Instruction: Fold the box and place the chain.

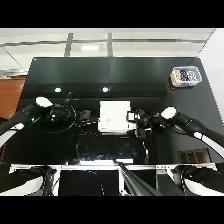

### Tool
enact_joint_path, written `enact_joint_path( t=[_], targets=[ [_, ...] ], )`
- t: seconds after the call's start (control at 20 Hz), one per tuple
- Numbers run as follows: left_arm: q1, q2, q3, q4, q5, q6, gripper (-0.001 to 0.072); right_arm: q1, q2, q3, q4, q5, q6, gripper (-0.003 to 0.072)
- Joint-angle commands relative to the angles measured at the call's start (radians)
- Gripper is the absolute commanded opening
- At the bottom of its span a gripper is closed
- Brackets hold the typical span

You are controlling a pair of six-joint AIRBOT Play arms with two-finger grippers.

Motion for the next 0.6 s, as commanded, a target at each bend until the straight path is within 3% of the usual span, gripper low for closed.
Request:
enact_joint_path(
  t=[0.0,0.05,0.1,0.2,0.35,0.55],
  targets=[
    [-0.005,0.000,0.012,-0.013,-0.021,0.002,0.0692,0.001,-0.001,0.000,0.000,0.000,0.000,0.0164],
    [-0.013,0.000,0.012,-0.016,-0.018,-0.002,0.0682,0.001,-0.001,0.000,0.000,0.000,0.000,0.0164],
    [-0.027,0.000,0.012,-0.016,-0.010,-0.009,0.0610,0.001,-0.001,0.000,0.000,0.000,0.000,0.0164],
    [-0.072,0.000,0.013,-0.016,0.018,-0.019,0.0537,0.001,-0.001,0.000,0.000,0.000,0.000,0.0164],
    [-0.132,0.000,0.039,0.000,0.051,-0.033,0.0484,0.001,-0.001,0.000,0.000,0.000,0.000,0.0164],
    [-0.153,0.002,0.095,0.109,0.033,-0.234,0.0485,0.001,-0.001,0.000,0.000,0.000,0.000,0.0164]
  ],
)
